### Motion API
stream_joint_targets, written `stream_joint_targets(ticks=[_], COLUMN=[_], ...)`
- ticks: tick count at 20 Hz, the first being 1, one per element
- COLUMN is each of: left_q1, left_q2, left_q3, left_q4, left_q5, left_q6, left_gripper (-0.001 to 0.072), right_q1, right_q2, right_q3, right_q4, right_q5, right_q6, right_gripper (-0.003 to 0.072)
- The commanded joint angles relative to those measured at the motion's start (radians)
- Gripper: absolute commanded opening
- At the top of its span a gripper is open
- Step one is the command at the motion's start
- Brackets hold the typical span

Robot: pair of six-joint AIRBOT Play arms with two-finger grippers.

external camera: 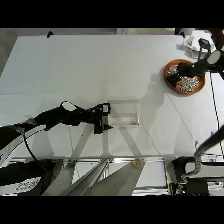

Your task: Fold the box and place the chain.

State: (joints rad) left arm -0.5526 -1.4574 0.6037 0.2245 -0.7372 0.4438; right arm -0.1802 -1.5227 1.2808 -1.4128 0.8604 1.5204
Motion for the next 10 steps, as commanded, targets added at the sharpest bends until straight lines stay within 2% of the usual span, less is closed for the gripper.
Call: stream_joint_targets(ticks=[1,10], left_q1=[0.000,0.000], left_q2=[0.000,0.000], left_q3=[0.000,0.000], left_q4=[0.000,0.000], left_q5=[0.000,0.000], left_q6=[0.000,0.000], left_gripper=[0.0410,0.0410], right_q1=[-0.001,0.000], right_q2=[0.104,0.328], right_q3=[0.001,0.001], right_q4=[-0.002,0.022], right_q5=[0.074,0.451], right_q6=[-0.062,-0.090], right_gripper=[0.0015,0.0015])
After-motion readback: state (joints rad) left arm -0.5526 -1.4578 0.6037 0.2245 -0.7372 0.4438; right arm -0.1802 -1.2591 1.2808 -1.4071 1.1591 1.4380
